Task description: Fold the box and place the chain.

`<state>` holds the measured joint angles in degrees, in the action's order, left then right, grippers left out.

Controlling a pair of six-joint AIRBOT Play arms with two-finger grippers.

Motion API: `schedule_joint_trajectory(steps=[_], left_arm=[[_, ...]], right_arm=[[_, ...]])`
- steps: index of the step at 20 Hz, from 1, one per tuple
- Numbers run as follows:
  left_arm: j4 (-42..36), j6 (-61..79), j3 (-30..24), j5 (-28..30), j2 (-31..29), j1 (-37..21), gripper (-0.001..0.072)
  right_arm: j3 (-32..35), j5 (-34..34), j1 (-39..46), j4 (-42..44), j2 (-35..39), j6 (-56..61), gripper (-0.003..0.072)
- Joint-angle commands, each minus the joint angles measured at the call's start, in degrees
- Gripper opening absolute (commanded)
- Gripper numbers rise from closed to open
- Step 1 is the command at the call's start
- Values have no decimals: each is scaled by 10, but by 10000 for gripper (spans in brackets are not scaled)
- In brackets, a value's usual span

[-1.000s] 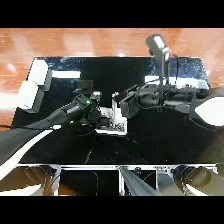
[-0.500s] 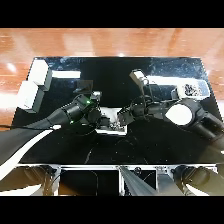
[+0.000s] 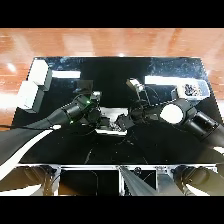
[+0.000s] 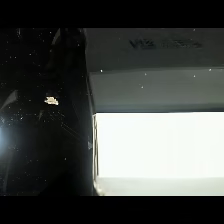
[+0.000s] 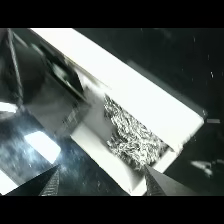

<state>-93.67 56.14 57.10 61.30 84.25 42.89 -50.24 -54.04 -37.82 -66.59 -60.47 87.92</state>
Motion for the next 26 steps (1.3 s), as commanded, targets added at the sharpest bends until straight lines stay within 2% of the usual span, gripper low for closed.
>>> schedule_joint_trajectory(steps=[1, 4, 6, 10, 14, 20, 21, 23, 24, 26], left_arm=[[0, 0, 0, 0, 0, 0, 19], [0, 0, 0, 0, 0, 0, 19], [0, 0, 0, -1, 0, 0, 19], [0, 0, 0, 0, 0, 0, 19], [0, 0, 0, 2, 0, 0, 19], [-14, 0, 3, 5, 0, -1, 23], [-16, 0, 8, 6, 0, -1, 71], [-16, 0, 22, 17, 0, -1, 295], [-16, 0, 29, 23, -1, -1, 378], [-15, 0, 46, 42, -3, 0, 405]], right_arm=[[-1, -81, 35, -24, 18, 3, 603], [2, -160, 111, -117, 60, 5, 603], [24, -166, 179, -166, 87, 9, 602], [109, -140, 293, -141, 97, 9, 603], [157, -118, 303, -111, 97, 8, 603], [159, -111, 303, -95, 97, 8, 603], [159, -111, 303, -95, 97, 8, 603], [159, -112, 303, -95, 97, 8, 603], [159, -112, 303, -95, 97, 8, 603], [159, -113, 303, -95, 97, 8, 603]])
